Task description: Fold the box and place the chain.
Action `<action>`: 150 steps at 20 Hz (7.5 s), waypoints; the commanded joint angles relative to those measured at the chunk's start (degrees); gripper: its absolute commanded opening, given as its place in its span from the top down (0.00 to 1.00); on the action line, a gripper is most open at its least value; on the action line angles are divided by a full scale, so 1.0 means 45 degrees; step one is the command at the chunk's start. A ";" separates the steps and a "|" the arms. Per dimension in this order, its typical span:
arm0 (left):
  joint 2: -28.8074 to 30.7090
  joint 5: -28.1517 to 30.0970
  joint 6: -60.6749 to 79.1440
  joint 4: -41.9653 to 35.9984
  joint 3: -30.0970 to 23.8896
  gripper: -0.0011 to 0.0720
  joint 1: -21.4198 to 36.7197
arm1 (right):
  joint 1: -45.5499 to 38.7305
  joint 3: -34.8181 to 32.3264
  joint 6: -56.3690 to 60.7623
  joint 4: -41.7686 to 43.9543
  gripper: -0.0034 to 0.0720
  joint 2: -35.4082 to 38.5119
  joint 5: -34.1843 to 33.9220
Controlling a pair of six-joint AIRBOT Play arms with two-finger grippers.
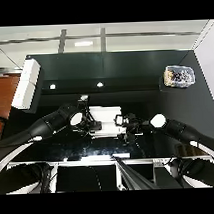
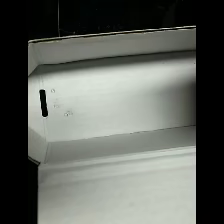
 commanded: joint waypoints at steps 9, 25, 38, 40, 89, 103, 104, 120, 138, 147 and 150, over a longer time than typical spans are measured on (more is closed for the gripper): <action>-0.0301 -0.0034 -0.0170 -0.0039 0.0335 0.77 -0.0044 | 0.0010 0.0010 0.0000 0.0005 0.44 -0.0005 0.0000; -0.0301 -0.0083 -0.0170 -0.0233 0.0423 0.92 -0.0039 | 0.0005 0.0010 0.0000 0.0010 0.44 -0.0005 0.0000; -0.0296 -0.0335 -0.0180 -0.0160 0.0423 0.31 -0.0015 | 0.0010 0.0010 0.0000 0.0010 0.44 -0.0005 0.0000; -0.0296 -0.0097 -0.0180 -0.0160 0.0423 0.33 -0.0015 | 0.0010 0.0010 0.0005 0.0010 0.44 -0.0005 0.0000; -0.0267 -0.1161 -0.0733 0.1214 0.0510 0.95 0.0253 | 0.0801 0.0855 0.0801 -0.1996 0.35 0.0340 0.0461; -0.0267 -0.1166 -0.0733 0.1205 0.0510 0.95 0.0253 | 0.0801 0.0855 0.0957 -0.2229 0.47 0.0340 -0.0291; -0.0267 -0.1166 -0.0733 0.1200 0.0510 0.95 0.0253 | 0.0806 0.0855 0.0957 -0.2181 0.47 0.0340 -0.0262; -0.0267 -0.1166 -0.0733 0.1122 0.0510 0.95 0.0253 | 0.0967 0.0855 0.0947 0.0461 0.64 -0.0044 -0.0214; -0.0267 -0.1166 -0.0733 0.1112 0.0510 0.95 0.0253 | 0.1117 0.0855 0.0942 0.0869 0.40 -0.0321 -0.0471; -0.0267 -0.1122 -0.0719 0.1117 0.0515 0.95 0.0253 | -0.1404 0.0855 0.9913 -0.2467 0.93 0.1783 0.0738; -0.0267 -0.1107 -0.0680 0.1127 0.0515 0.95 0.0253 | -0.4333 0.0855 1.3158 -0.3196 0.93 0.3468 0.3803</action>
